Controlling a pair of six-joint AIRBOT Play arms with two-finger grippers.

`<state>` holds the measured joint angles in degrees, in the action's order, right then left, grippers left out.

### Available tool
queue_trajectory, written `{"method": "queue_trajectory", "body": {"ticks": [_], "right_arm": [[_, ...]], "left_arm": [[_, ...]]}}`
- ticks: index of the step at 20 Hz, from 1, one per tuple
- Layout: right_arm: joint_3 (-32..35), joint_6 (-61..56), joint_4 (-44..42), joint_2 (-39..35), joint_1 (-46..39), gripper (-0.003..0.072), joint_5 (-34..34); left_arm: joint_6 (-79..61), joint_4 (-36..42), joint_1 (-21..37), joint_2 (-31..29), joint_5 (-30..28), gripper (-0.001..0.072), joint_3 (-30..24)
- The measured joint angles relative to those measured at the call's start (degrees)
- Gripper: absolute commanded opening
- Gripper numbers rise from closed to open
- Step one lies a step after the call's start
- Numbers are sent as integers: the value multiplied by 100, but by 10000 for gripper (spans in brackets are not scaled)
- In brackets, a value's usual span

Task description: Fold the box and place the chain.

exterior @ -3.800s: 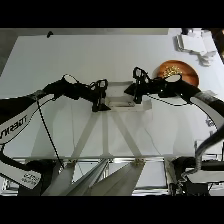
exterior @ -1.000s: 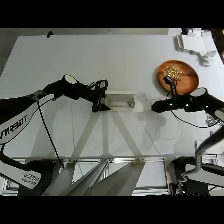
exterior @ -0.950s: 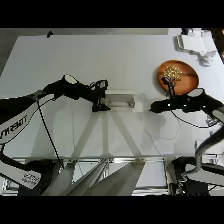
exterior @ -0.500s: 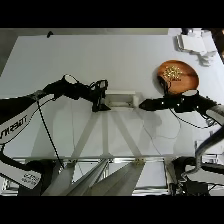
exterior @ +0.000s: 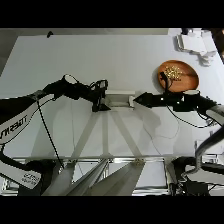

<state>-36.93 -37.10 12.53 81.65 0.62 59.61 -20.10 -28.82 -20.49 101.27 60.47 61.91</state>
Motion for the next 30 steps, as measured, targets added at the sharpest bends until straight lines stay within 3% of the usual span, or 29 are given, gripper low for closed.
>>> {"method": "queue_trajectory", "body": {"ticks": [4, 12, 20, 21, 23, 24, 27, 30], "right_arm": [[-2, 4, 92, 0, 313, 545, -153], [-2, -258, 485, -68, 1078, 501, -1458], [-2, -1591, 2404, -616, 1209, 502, -2369], [-11, -1738, 2490, -660, 1211, 519, -2365], [-70, -1862, 2671, -739, 1244, 650, -2391], [-138, -1888, 2736, -765, 1279, 676, -2363], [-444, -1996, 3034, -804, 1475, 684, -2157], [-846, -2680, 3956, -782, 1755, 683, -2052]], "left_arm": [[0, 0, 0, 0, 0, 257, 0], [0, -11, 4, -2, 15, 257, 0], [-9, 20, -4, 2, -33, 257, 0], [-7, 22, -2, 2, -31, 257, 0], [-9, 7, 0, 0, -13, 257, 0], [-15, -9, 2, 0, 7, 257, 0], [-13, -9, 2, -2, 13, 257, 0], [-9, -7, 2, -2, 17, 257, 0]]}}
